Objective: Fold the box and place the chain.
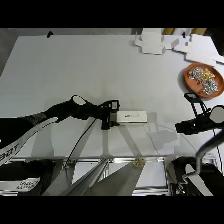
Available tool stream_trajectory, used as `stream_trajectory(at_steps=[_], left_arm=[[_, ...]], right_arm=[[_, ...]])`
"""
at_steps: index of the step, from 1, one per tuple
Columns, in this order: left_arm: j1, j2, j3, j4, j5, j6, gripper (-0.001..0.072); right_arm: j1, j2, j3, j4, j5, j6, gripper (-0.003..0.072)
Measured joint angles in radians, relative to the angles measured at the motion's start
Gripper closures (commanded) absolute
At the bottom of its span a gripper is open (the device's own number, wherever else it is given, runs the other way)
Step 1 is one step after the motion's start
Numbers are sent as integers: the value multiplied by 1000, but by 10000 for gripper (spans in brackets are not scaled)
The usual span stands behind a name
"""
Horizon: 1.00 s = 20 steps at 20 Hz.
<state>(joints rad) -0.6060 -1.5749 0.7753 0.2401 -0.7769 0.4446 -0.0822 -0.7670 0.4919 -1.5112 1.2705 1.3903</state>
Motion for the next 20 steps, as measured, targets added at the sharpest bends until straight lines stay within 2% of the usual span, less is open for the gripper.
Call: stream_trajectory(at_steps=[4,9,15,20], left_arm=[[14,26,0,24,-9,-1,438],[142,211,0,107,-14,-176,437],[457,472,0,365,-10,-602,436],[778,595,-1,489,-9,-898,437]], right_arm=[[0,0,0,0,1,0,669],[0,0,0,0,1,0,669],[0,0,0,0,2,0,669],[0,0,0,0,2,0,669]])
